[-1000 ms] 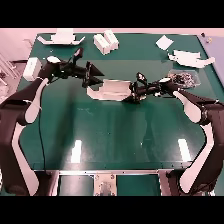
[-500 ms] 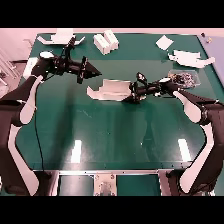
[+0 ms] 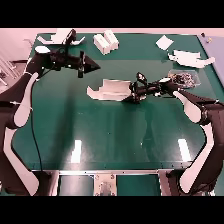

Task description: Fold the box and place the chain.

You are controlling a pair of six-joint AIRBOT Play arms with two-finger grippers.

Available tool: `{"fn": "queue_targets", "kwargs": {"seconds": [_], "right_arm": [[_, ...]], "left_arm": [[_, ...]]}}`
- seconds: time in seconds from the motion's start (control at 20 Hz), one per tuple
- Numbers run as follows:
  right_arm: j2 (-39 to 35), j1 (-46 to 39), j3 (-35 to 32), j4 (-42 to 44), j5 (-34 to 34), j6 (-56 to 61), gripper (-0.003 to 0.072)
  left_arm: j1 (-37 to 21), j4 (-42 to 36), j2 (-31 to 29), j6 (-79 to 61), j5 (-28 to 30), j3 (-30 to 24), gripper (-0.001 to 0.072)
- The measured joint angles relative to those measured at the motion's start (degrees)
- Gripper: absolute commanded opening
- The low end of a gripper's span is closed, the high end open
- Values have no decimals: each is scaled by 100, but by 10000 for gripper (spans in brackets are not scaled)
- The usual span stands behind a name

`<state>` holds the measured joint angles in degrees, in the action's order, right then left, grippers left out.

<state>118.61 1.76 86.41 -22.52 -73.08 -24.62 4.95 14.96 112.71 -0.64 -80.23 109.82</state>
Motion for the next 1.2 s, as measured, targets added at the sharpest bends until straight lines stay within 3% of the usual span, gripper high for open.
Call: {"fn": "queue_targets", "kwargs": {"seconds": [0.5, 0.95, 1.2], "right_arm": [[-2, 0, 0, 0, 0, 0, 557], [-2, 0, 0, 2, 0, 0, 557], [-2, 0, 0, 0, 0, 0, 556]], "left_arm": [[0, 966, -706, 837, 1036, 0, 12], [0, 2426, -953, 2677, 2863, 0, 12], [-2, 3333, -966, 3045, 3871, 0, 13]]}}
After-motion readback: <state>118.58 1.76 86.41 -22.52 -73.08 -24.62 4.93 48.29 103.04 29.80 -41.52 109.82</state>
